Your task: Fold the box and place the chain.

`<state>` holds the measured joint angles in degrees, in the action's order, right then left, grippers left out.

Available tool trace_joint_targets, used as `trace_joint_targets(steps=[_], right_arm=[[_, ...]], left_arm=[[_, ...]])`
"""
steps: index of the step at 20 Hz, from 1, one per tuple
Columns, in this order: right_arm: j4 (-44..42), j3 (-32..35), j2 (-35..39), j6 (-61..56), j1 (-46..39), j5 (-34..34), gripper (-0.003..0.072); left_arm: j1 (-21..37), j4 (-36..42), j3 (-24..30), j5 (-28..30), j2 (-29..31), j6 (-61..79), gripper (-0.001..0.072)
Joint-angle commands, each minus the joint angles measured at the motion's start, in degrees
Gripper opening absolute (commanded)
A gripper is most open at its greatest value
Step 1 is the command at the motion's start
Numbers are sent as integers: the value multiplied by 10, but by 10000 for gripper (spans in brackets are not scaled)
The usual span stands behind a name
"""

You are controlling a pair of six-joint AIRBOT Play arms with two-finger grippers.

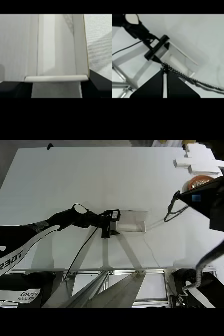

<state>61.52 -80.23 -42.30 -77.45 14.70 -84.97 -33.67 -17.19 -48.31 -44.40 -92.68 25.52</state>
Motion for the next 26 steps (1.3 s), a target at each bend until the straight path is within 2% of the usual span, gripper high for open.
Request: trace_joint_targets(steps=[1,9,12,20,26], right_arm=[[-3,49,1,-3,47,52,13],[-9,236,-23,15,82,215,14],[-32,283,-43,44,82,239,14],[-48,363,-117,86,98,300,14],[-43,374,-178,89,158,352,14]], left_arm=[[0,0,0,0,0,0,39],[0,0,0,0,0,0,39],[0,0,0,0,0,0,39],[0,0,0,0,0,0,39],[0,0,0,0,0,0,39]])
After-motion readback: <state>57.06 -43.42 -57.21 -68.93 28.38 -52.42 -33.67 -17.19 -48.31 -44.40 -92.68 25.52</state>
